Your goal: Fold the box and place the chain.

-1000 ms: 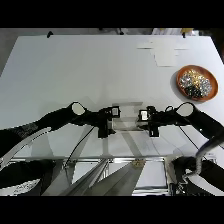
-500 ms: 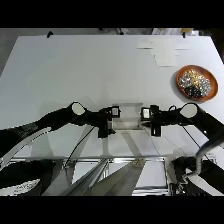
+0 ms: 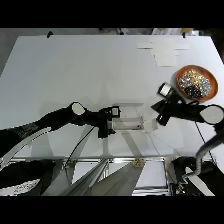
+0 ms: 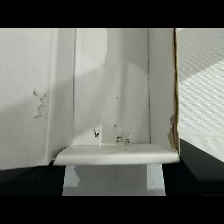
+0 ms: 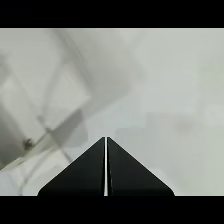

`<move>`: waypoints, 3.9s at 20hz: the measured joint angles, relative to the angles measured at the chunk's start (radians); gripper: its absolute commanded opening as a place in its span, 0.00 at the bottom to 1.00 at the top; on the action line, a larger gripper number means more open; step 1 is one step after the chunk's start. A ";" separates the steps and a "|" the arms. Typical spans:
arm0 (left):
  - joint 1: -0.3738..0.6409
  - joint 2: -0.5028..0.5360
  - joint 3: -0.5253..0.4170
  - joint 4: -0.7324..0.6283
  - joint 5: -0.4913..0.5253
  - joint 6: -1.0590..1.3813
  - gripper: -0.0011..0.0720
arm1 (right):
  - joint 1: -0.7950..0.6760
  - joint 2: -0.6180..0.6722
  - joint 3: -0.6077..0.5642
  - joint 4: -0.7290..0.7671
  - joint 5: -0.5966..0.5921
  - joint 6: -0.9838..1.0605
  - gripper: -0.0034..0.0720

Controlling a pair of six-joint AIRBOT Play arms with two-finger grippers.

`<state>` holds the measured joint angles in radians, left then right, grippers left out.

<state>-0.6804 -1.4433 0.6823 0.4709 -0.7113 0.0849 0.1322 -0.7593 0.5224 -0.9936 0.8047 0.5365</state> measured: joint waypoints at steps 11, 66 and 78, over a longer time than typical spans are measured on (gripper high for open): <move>0.000 0.000 0.000 0.000 0.000 0.000 0.36 | -0.205 -0.214 0.040 -0.135 0.227 0.649 0.07; 0.000 0.000 0.000 0.000 0.000 0.000 0.36 | 0.016 -0.238 -0.063 0.183 0.235 0.628 0.62; 0.000 0.000 0.000 0.000 0.000 0.000 0.36 | 0.240 -0.238 -0.004 -0.056 0.100 1.074 0.62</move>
<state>-0.6804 -1.4433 0.6823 0.4709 -0.7109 0.0849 0.3717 -0.9970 0.5186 -1.0492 0.9051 1.6108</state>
